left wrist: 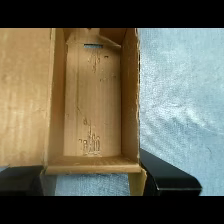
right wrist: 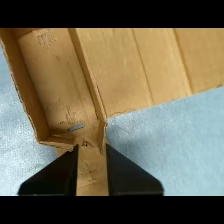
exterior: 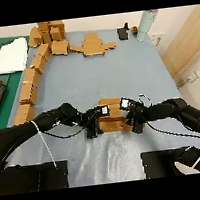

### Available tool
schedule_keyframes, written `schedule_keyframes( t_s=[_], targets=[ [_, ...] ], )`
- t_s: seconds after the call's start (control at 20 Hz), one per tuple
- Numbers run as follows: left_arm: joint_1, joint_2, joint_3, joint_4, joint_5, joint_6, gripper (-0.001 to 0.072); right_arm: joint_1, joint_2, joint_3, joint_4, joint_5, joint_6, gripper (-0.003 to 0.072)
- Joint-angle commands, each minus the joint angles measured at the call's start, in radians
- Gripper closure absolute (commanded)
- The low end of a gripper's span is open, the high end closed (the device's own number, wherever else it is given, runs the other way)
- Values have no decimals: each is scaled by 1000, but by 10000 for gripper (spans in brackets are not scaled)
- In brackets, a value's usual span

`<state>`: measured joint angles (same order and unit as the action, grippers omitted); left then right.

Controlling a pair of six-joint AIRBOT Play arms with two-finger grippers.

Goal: Fold the box.

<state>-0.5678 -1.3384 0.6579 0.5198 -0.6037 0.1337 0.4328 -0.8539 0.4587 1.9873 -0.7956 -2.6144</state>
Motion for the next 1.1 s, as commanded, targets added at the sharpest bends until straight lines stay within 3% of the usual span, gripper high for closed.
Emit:
schedule_keyframes(
  t_s=[0.0,0.55,0.6,0.7,0.85,0.9,1.05],
  targets=[
    [0,-1,1,0,0,0,285,19,-5,-1,17,11,-43,471],
    [0,-1,0,0,0,0,286,156,-64,-1,25,128,-50,464],
    [0,0,1,0,0,0,286,156,-70,-1,39,130,-51,438],
    [0,-1,1,0,0,0,286,156,-82,-1,56,137,-59,164],
    [0,0,1,0,0,0,286,155,-91,-1,56,137,-58,145],
    [0,0,0,0,0,0,285,155,-91,-1,56,137,-58,105],
    [0,-1,0,0,0,0,286,155,-91,-1,51,135,-58,106]
  ],
)
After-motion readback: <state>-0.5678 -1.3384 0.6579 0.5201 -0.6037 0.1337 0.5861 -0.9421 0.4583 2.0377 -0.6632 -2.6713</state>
